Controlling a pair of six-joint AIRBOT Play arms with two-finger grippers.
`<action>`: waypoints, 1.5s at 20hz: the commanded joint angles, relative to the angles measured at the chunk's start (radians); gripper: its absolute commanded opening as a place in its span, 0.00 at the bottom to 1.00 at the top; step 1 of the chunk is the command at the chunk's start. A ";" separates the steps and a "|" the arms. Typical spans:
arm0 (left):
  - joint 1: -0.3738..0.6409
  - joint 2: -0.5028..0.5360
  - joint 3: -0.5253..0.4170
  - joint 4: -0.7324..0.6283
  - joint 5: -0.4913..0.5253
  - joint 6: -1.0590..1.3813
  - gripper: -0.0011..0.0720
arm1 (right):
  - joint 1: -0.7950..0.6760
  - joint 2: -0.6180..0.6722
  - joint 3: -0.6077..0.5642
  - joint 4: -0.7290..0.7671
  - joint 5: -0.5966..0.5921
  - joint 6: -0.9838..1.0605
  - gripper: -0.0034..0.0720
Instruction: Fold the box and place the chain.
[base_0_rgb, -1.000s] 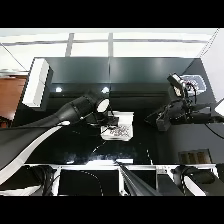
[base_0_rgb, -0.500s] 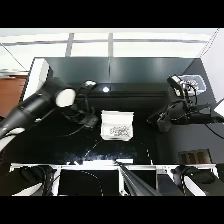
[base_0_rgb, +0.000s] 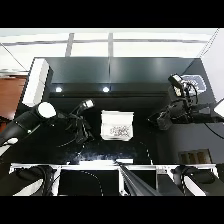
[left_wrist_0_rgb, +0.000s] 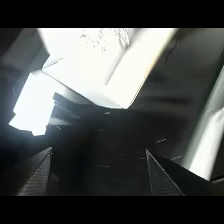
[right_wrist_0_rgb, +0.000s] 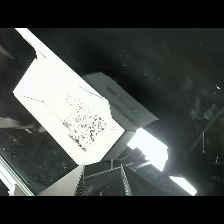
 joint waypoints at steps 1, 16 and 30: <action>-0.021 -0.055 -0.037 -0.028 0.098 0.491 0.99 | 0.000 0.001 0.000 -0.054 0.005 0.027 0.43; 0.046 -0.207 -0.005 -0.294 0.119 0.694 0.99 | 0.001 0.001 0.000 -0.053 -0.047 0.035 0.43; -0.011 -0.212 -0.006 -0.299 0.120 0.693 0.99 | 0.001 0.001 0.000 -0.054 -0.056 0.035 0.43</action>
